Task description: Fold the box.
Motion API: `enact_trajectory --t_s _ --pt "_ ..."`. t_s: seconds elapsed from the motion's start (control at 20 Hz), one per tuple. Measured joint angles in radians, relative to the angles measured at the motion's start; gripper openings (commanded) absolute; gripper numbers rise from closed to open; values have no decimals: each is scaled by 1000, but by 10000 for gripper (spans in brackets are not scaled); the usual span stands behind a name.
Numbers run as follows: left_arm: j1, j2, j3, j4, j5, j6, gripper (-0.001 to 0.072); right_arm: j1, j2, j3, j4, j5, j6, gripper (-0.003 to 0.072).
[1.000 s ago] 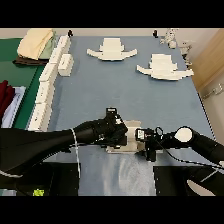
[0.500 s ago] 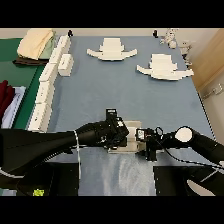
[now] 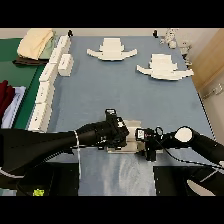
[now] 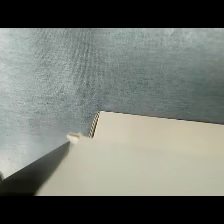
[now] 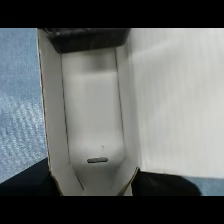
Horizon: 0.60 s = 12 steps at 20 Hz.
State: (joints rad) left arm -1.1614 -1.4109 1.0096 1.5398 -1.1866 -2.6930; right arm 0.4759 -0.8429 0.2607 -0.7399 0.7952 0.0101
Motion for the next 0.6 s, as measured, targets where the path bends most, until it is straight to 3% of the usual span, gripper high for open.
enact_trajectory --t_s 0.15,0.4,0.45,0.5,0.6 --pt "0 19 21 12 -32 3 472 0 0 0 0 0 0 504" --pt "1 123 104 70 -174 43 460 0 0 0 0 0 0 504" --pt "1 148 117 78 -201 51 162 0 0 0 0 0 0 504" --pt "1 172 127 84 -219 59 18 0 0 0 -1 0 0 504" --pt "1 206 139 94 -233 105 17 0 0 0 -1 0 0 504"
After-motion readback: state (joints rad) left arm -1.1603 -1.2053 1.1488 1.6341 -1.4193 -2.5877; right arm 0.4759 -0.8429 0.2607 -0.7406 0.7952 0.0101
